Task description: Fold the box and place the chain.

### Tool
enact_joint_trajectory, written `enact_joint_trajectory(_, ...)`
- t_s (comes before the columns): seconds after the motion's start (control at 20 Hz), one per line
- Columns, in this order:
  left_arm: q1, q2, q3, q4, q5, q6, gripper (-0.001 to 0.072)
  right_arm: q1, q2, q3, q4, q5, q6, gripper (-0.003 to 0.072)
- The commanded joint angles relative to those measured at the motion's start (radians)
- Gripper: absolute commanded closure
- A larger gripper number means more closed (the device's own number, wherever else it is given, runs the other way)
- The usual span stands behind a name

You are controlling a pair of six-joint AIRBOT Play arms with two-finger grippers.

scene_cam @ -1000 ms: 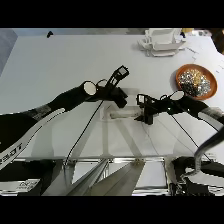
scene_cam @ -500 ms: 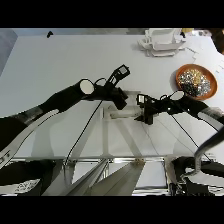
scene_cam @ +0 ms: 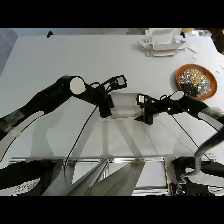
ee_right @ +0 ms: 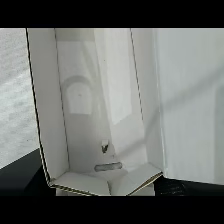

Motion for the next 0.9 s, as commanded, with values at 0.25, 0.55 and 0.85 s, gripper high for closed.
enact_joint_trajectory(0.25, 0.066, -0.06, -0.035, 0.078, -0.152, 0.097, 0.0701, -0.001, 0.001, 0.0, 0.0, 0.001, 0.0, 0.0371)
enact_joint_trajectory(0.55, 0.145, -0.043, -0.15, 0.064, -0.087, 0.43, 0.0679, -0.001, 0.001, 0.0, 0.0, 0.001, 0.0, 0.0371)
enact_joint_trajectory(0.85, 0.136, -0.043, -0.15, -0.127, 0.046, 0.669, 0.0535, -0.001, 0.001, 0.0, 0.0, 0.001, 0.0, 0.0371)
